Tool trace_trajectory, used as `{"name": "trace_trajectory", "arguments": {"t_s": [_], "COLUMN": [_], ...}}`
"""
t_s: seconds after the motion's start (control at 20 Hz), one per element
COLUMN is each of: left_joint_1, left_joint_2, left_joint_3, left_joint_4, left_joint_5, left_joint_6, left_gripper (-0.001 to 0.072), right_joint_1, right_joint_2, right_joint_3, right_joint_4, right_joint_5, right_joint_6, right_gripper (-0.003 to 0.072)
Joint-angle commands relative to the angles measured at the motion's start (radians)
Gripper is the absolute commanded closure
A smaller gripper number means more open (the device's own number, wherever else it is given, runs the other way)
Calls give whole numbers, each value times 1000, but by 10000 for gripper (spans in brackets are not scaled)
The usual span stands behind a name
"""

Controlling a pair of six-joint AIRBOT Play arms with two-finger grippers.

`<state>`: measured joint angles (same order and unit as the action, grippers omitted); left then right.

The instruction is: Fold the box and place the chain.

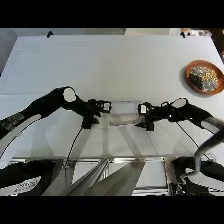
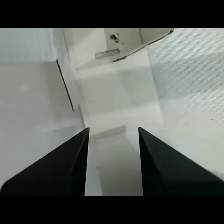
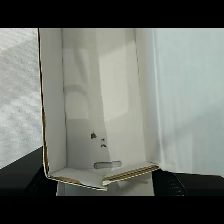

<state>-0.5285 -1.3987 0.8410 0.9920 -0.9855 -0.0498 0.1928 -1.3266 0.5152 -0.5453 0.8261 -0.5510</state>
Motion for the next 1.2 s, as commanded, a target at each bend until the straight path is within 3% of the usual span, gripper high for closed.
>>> {"name": "trace_trajectory", "arguments": {"t_s": [0.0,0.65,0.85,1.15], "left_joint_1": [-10,-47,-66,-85], "left_joint_2": [-1,-3,-20,-39], "left_joint_3": [-2,-3,-3,-3], "left_joint_4": [-24,-96,-132,-150], "left_joint_5": [43,47,50,151], "left_joint_6": [146,209,209,171], "left_gripper": [358,372,439,442], "right_joint_1": [-1,-1,-1,-1], "right_joint_2": [0,0,0,0], "right_joint_3": [0,0,0,0], "right_joint_4": [0,0,0,0], "right_joint_5": [0,0,0,0], "right_joint_6": [0,0,0,0], "right_gripper": [351,351,351,351]}}
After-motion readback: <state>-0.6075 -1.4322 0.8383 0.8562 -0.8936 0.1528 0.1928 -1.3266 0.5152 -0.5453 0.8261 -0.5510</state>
